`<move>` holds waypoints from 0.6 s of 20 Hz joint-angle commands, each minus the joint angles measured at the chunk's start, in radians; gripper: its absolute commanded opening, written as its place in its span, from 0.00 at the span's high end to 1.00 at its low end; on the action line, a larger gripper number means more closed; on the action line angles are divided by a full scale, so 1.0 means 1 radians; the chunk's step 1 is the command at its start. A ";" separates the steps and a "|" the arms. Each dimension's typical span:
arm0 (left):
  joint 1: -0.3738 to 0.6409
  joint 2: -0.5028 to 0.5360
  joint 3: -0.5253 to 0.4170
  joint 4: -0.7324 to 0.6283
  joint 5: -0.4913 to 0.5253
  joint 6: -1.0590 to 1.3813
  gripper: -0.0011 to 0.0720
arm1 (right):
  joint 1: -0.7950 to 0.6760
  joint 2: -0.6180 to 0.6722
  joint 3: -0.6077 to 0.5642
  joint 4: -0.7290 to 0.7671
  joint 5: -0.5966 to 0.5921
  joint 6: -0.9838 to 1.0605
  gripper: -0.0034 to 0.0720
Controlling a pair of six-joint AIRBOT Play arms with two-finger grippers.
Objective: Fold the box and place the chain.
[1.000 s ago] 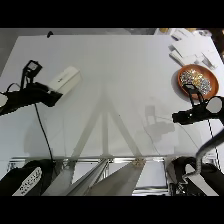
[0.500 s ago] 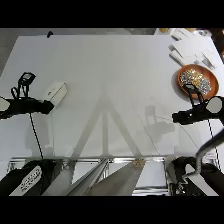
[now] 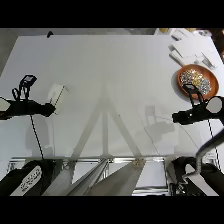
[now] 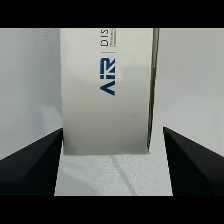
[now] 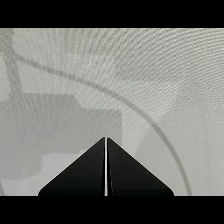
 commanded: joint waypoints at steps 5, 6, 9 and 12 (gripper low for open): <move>-0.001 0.296 0.000 0.000 -0.077 -0.014 0.04 | -0.001 0.001 0.000 0.000 0.000 0.000 0.93; -0.001 0.336 0.000 0.000 -0.087 -0.014 0.04 | -0.001 0.001 0.000 0.000 0.000 0.000 0.93; -0.001 0.397 0.000 0.000 -0.125 -0.014 0.04 | -0.001 0.001 0.000 0.000 0.000 0.000 0.93; -0.001 0.397 0.000 -0.001 -0.134 -0.023 0.04 | -0.001 0.001 0.000 0.000 0.000 0.000 0.93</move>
